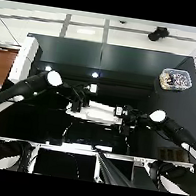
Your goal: Fold the box and place the chain.
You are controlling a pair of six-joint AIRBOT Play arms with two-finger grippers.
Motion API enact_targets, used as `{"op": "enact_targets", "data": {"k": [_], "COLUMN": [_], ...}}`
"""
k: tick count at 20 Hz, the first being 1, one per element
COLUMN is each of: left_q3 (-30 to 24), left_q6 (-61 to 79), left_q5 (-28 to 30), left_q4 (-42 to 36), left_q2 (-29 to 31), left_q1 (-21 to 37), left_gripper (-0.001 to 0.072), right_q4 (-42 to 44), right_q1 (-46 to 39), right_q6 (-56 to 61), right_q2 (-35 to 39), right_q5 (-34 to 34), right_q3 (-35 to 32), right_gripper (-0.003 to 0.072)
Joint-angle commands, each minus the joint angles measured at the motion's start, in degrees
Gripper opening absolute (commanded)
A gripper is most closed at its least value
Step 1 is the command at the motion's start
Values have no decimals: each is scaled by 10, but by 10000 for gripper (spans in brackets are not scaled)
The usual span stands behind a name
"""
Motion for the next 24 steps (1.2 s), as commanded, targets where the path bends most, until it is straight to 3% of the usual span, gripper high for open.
{"op": "enact_targets", "data": {"k": [1, 5, 7, 8, 10, 13, 15, 19, 20, 21, 24], "left_q3": [1, 0, -3, -3, -3, -5, -23, -102, -122, -137, -153], "left_q6": [-60, -137, -174, -186, -198, -269, -287, -256, -222, -195, -146], "left_q5": [-65, -171, -193, -200, -217, -250, -242, -195, -183, -171, -61], "left_q4": [50, 68, 72, 71, 67, 51, 17, -165, -231, -282, -335], "left_q2": [54, 76, 76, 76, 76, 78, 92, 137, 142, 142, 139], "left_q1": [39, 73, 70, 67, 65, 61, 57, 55, 53, 50, 23], "left_gripper": [316, 314, 296, 261, 25, 22, 22, 23, 24, 24, 25], "right_q4": [-10, -10, -10, -10, -10, -10, -10, -10, -10, -10, -10], "right_q1": [0, 0, 0, 0, 0, 0, 0, 0, 0, 0, 0], "right_q6": [-11, -11, -11, -11, -11, -11, -11, -11, -11, -11, -11], "right_q2": [0, 0, 0, 0, 0, 0, 0, 0, 0, 0, 0], "right_q5": [18, 19, 19, 19, 18, 18, 18, 18, 19, 19, 19], "right_q3": [0, 0, 0, 0, 0, 0, 0, 0, 0, 0, 0], "right_gripper": [434, 434, 434, 434, 434, 434, 433, 431, 328, 136, 136]}}
